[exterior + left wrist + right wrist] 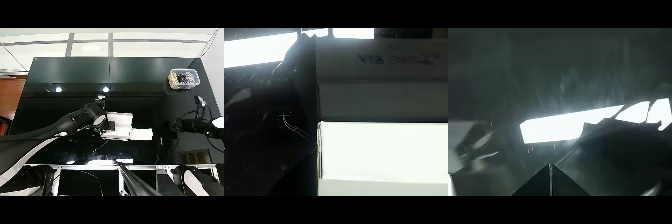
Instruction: Fold the box and place the chain.
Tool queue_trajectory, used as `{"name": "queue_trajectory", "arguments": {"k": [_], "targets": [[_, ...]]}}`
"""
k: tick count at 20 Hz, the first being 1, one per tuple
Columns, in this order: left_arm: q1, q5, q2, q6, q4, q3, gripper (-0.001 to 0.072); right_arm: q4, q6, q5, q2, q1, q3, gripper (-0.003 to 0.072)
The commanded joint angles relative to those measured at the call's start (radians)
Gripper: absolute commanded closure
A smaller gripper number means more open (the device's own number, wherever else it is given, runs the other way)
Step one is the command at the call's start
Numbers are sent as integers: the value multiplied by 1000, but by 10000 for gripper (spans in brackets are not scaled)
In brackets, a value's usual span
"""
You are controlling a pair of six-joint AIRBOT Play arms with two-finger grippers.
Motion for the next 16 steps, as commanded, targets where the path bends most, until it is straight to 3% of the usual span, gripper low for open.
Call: {"name": "queue_trajectory", "arguments": {"k": [1,8,16], "targets": [[1,2,0,0,0,0,678,116,23,51,-90,9,-43,670],[1,2,0,0,0,0,678,274,-138,163,-257,133,-42,670],[1,2,0,0,0,0,678,381,-228,224,-274,305,0,669]]}}
